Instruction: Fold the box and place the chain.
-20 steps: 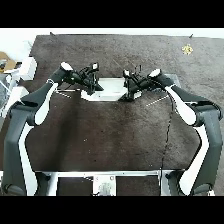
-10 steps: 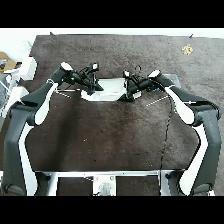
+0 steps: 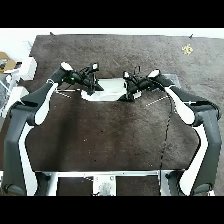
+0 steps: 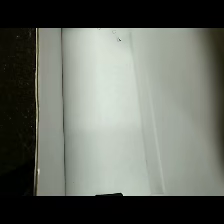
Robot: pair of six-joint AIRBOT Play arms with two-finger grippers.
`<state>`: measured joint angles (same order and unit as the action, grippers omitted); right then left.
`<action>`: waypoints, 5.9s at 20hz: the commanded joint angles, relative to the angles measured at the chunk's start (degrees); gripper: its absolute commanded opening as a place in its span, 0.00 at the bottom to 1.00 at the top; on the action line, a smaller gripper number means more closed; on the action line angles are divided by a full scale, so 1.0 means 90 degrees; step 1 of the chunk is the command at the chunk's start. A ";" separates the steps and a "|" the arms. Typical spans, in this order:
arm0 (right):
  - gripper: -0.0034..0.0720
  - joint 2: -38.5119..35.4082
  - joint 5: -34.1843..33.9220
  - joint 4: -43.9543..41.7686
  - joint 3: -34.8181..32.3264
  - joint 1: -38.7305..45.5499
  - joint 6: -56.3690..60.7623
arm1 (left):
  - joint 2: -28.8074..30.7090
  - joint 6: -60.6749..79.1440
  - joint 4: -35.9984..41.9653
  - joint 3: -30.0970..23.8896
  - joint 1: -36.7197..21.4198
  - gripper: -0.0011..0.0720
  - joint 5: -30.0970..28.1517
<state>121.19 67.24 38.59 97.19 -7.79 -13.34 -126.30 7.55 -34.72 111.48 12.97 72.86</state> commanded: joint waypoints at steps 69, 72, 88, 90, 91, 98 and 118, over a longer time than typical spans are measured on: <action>0.60 0.0005 -0.0141 0.0165 -0.0007 0.0000 0.0002 | 0.0882 -0.2348 0.0338 -0.0107 0.0041 0.03 -0.0282; 0.60 0.0005 -0.0138 0.0165 -0.0007 0.0000 0.0002 | 0.0833 -0.2361 0.0282 -0.0270 0.0044 0.03 -0.0780; 0.60 0.0005 -0.0138 0.0165 -0.0007 0.0000 0.0002 | 0.0566 -0.2917 0.0034 -0.0279 0.0049 0.03 -0.0959; 0.60 0.0005 -0.0138 0.0165 -0.0007 0.0000 0.0002 | 0.0554 -0.3135 -0.0311 -0.0277 0.0049 0.03 -0.0998; 0.60 0.0005 -0.0138 0.0165 -0.0007 0.0000 0.0002 | 0.0522 -0.3218 -0.0389 -0.0279 0.0049 0.03 -0.1003; 0.60 0.0005 -0.0138 0.0165 -0.0007 0.0000 0.0002 | 0.0347 -0.3475 -0.0432 -0.0270 0.0049 0.03 -0.1015; 0.60 0.0005 -0.0138 0.0165 -0.0007 0.0000 0.0002 | 0.1603 -0.3004 -0.1948 -0.0085 -0.0163 0.68 0.0806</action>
<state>121.23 65.93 40.14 97.12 -7.81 -13.43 -112.42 -22.20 -44.23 111.90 11.18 74.52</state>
